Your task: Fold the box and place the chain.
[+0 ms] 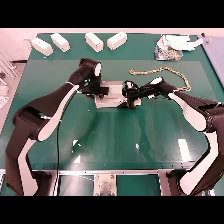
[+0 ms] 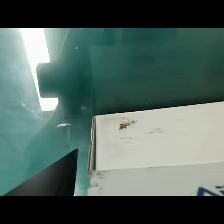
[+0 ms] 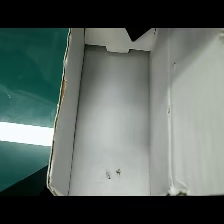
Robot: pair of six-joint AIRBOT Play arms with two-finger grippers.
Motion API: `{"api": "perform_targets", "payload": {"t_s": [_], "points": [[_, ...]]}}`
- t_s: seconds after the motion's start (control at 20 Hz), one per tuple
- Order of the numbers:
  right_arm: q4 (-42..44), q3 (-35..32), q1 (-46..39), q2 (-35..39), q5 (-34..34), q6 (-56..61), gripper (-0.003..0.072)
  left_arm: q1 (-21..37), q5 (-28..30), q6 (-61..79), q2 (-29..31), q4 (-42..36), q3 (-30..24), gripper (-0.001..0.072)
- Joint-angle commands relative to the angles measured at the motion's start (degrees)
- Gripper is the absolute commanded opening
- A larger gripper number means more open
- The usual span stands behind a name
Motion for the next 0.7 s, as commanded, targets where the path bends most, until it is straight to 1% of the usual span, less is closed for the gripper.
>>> {"api": "perform_targets", "payload": {"t_s": [0.0,0.65], "points": [[0.0,0.0,0.0,0.0,0.0,0.0,0.0587,-0.4,-0.5,-0.9,-1.2,0.8,1.0,0.039],[0.0,0.0,0.0,0.0,0.0,0.0,0.0587,-0.9,-1.5,-1.3,-2.0,2.0,1.0,0.0389]]}}
